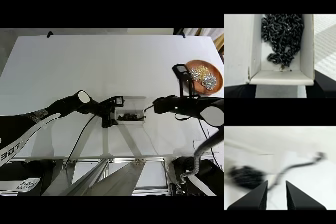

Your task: Fold the box and place the chain.

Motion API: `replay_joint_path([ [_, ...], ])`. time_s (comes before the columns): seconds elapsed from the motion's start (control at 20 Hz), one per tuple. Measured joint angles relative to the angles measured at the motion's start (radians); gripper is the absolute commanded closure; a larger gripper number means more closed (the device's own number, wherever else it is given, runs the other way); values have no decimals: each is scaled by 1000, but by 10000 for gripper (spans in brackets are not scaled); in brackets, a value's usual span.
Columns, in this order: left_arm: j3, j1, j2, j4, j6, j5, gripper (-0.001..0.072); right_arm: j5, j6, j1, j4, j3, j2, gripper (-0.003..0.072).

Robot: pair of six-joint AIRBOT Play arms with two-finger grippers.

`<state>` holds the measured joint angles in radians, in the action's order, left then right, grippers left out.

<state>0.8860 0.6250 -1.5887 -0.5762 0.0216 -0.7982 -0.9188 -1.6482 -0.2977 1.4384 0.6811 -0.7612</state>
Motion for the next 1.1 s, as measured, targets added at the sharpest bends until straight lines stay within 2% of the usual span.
replay_joint_path([
  [0.1, 0, 0, 0, 0, 0, 0, 555, -1, 31, 64, 43, 0, -51, 425],
  [0.2, 0, 0, 0, 0, 0, 0, 555, 14, 62, 114, 69, 0, -135, 302],
  [0.25, 0, 0, 0, 0, 0, 0, 555, 31, 76, 129, 79, 0, -179, 280],
  [0.55, 0, 0, 0, 0, 0, 0, 555, 102, 105, 164, 92, 24, -407, 283],
  [0.65, 0, 0, 0, 0, 0, 0, 555, 129, 116, 167, 72, 30, -440, 287],
  [0.75, 0, 0, 0, 0, 0, 0, 555, 150, 143, 168, 26, 33, -458, 345],
  [1.1, 0, 0, 0, 0, 0, 0, 555, 214, 184, 169, -52, 35, -520, 348],
])
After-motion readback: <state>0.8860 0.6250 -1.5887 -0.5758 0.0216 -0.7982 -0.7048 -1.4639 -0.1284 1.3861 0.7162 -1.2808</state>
